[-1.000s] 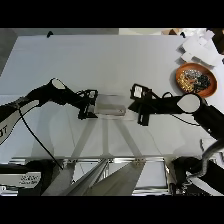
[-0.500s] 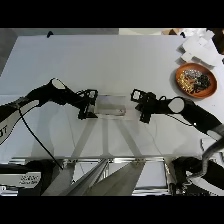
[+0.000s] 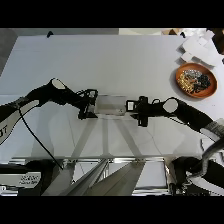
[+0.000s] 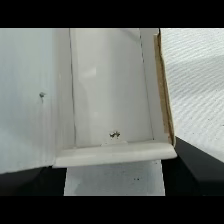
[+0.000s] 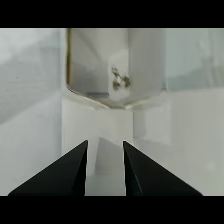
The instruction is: Fold the box and place the chain.
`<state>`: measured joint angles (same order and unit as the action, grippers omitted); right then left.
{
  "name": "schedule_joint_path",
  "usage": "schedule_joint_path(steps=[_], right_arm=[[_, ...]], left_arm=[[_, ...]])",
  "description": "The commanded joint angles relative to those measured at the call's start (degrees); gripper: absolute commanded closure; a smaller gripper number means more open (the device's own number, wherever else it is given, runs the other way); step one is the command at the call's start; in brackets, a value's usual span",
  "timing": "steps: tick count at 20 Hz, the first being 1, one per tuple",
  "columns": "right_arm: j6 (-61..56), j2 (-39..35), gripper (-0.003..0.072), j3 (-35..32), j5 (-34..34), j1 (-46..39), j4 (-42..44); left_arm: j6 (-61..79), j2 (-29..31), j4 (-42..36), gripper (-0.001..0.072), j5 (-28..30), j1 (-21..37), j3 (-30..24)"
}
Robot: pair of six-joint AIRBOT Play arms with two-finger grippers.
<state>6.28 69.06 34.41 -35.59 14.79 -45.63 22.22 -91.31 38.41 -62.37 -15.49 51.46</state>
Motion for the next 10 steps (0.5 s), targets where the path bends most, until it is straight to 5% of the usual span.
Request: schedule_joint_path(steps=[1, 10], right_arm=[[6.40, 0.13, 0.0441, -0.02, -0.98, 0.61, 7.82], [11.39, 0.13, 0.0479, -0.02, -1.03, 0.61, 13.25]], left_arm=[[0.02, 0.02, 0.00, 0.0374, 0.02, 0.04, 0.07], [0.02, 0.02, 0.00, 0.0374, 0.02, 0.04, 0.07]])
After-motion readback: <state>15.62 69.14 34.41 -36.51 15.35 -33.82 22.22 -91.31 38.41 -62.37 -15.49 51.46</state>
